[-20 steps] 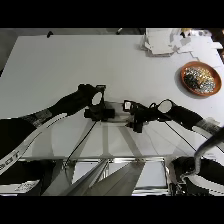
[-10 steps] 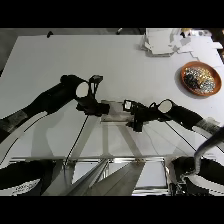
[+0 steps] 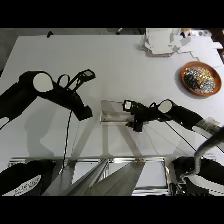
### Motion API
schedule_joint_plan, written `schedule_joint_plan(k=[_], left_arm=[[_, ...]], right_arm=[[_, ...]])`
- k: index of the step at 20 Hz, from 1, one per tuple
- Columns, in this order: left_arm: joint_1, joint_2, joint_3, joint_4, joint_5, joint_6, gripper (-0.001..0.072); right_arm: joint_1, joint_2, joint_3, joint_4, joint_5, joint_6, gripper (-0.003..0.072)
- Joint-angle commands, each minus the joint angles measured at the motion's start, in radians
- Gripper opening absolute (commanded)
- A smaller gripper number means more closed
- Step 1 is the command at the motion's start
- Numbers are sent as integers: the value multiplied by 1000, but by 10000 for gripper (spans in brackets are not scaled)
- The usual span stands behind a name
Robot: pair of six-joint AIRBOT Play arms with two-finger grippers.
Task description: Fold the box and place the chain.
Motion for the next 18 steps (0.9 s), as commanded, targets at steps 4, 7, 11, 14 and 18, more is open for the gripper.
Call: schedule_joint_plan(k=[4, 7, 11, 14, 18], left_arm=[[142, -36, -225, -207, 232, 921, 696], [138, -132, -227, -312, 288, 1230, 697], [116, -212, -226, -472, 306, 1431, 698], [100, -218, -226, -603, 307, 1452, 699], [95, -249, -226, -631, 314, 1452, 699]], right_arm=[[0, 1, 0, 0, 0, 0, 364], [0, 1, 0, 0, 0, 0, 364], [0, 1, 0, 0, 0, 0, 364], [0, 1, 0, 0, 0, 0, 364], [0, 1, 0, 0, 0, 0, 364]])
